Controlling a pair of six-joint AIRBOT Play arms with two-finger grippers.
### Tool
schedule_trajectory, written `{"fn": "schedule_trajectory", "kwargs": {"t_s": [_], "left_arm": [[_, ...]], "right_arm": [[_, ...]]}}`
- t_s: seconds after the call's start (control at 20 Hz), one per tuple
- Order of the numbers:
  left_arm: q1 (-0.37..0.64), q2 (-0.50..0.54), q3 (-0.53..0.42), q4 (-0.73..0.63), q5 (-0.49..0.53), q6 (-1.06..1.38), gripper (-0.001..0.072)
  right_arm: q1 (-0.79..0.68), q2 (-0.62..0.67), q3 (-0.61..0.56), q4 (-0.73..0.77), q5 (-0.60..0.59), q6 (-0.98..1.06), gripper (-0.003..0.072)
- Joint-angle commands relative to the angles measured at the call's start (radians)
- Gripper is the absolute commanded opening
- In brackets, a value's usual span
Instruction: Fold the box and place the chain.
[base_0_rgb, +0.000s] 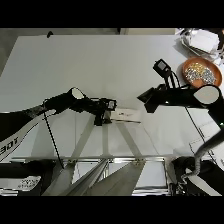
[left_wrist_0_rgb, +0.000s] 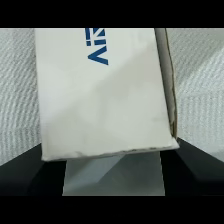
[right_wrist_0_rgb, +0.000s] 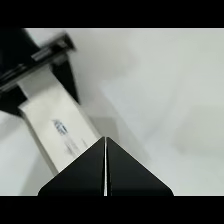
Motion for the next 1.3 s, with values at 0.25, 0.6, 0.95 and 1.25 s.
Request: {"fn": "schedule_trajectory", "kwargs": {"t_s": [0.25,0.6,0.95,1.25], "left_arm": [[0.0,0.0,0.001,-0.002,-0.001,0.0,0.0274],[0.01,0.039,0.001,0.005,0.002,-0.051,0.0007],[0.238,0.257,0.001,0.08,0.044,-0.445,0.0006],[0.595,0.418,0.001,0.307,0.035,-0.759,0.0004]], "right_arm": [[-0.12,-0.045,0.031,-0.514,0.263,0.379,0.0014],[-0.12,-0.088,0.031,-0.447,0.183,0.379,0.0014],[-0.12,-0.092,0.031,-0.446,0.191,0.379,0.0014],[-0.12,-0.092,0.031,-0.444,0.19,0.379,0.0014]]}}
